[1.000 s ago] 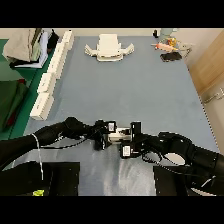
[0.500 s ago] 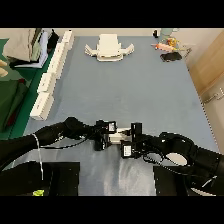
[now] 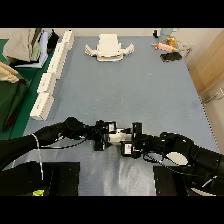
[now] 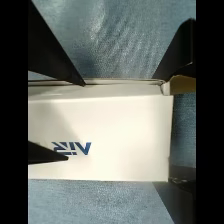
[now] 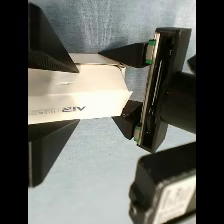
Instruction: Fold the box.
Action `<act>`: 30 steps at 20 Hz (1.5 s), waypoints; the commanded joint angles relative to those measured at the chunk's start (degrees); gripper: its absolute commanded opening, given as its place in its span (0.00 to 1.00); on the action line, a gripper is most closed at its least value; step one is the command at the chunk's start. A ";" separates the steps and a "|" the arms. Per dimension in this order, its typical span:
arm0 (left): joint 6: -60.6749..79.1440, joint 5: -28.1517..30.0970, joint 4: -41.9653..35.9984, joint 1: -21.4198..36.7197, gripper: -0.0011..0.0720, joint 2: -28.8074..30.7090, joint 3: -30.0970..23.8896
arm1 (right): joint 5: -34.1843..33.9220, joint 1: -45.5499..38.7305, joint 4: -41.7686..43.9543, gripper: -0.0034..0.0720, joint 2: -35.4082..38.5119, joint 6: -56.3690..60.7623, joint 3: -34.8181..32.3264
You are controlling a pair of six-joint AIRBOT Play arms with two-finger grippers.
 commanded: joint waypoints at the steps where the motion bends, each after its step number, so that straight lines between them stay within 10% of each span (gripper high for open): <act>1: -0.04 0.11 -0.02 0.02 0.71 -0.02 0.00 | 0.04 0.04 0.24 0.57 -0.02 0.00 -0.02; 2: -0.02 0.11 -0.02 0.02 0.71 -0.02 0.00 | 0.04 0.04 0.24 0.40 -0.02 0.00 -0.02; 6: -0.02 0.11 -0.02 0.02 0.71 -0.02 0.00 | 1.25 0.04 0.26 0.30 -0.04 0.02 -0.02; 15: -0.02 0.09 -0.02 0.02 0.71 -0.02 0.00 | 3.78 0.04 0.26 0.26 -0.17 0.02 -0.02; 18: -0.02 0.11 -0.02 0.02 0.71 -0.02 0.00 | 3.21 0.04 0.28 0.33 0.66 0.02 0.00; 20: -0.02 0.09 -0.02 0.02 0.71 -0.02 0.00 | 2.38 0.04 0.28 0.64 2.01 0.04 0.00; 24: -0.04 0.11 -0.02 0.02 0.71 -0.02 0.00 | 1.55 -0.02 0.31 0.63 4.20 2.27 0.00; 27: -0.02 0.11 -0.02 0.02 0.71 -0.02 0.00 | 1.68 -0.02 0.61 0.07 3.41 18.45 -0.09; 30: -0.02 0.09 -0.02 0.02 0.71 -0.02 0.00 | -0.92 0.00 8.59 0.05 1.07 28.61 -0.48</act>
